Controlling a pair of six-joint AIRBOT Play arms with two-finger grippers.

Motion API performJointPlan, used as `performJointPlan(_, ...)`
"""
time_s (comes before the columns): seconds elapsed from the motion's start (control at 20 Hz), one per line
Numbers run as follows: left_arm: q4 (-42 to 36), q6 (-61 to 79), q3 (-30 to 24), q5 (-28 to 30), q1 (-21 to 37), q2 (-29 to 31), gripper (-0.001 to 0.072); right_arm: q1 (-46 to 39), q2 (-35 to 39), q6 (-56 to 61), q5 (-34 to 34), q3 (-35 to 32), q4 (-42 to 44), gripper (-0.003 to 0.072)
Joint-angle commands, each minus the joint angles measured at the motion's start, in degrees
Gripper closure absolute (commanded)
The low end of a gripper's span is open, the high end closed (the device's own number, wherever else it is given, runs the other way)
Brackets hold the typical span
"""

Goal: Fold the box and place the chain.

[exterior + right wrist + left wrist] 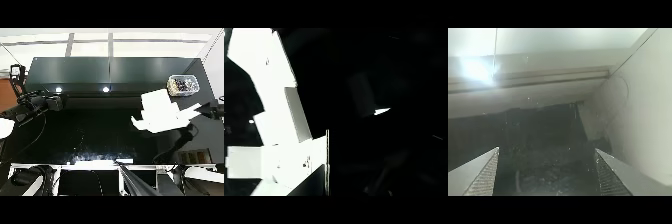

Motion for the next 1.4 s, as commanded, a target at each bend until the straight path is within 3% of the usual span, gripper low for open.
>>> performJointPlan(0.0, -0.48, -0.02, -0.02, -3.08, -0.04, -0.98, 0.0002, 7.96, 6.23, 2.16, -4.96, -4.98, 8.07, 0.0663)
performJointPlan(0.4, -14.01, 0.00, -0.02, -6.03, -0.04, -6.34, 0.0002, 26.45, 28.28, 2.97, -19.56, -22.27, 12.83, 0.0663)
performJointPlan(0.55, -17.14, 0.00, -0.02, -7.45, -0.04, -9.03, 0.0003, 33.75, 33.46, 2.58, -25.44, -27.93, 13.14, 0.0663)
performJointPlan(0.9, -22.86, 0.26, -0.02, -11.30, -0.04, -16.55, 0.0003, 51.45, 34.49, 2.03, -43.15, -34.97, 15.19, 0.0663)
performJointPlan(1.1, -26.03, 3.69, -0.02, -15.13, -0.04, -20.35, 0.0002, 59.43, 34.49, 0.35, -46.21, -35.10, 15.21, 0.0663)
performJointPlan(1.35, -28.72, 11.69, -0.04, -22.32, 0.07, -27.91, 0.0003, 61.00, 34.49, 0.37, -46.05, -35.10, 15.26, 0.0663)
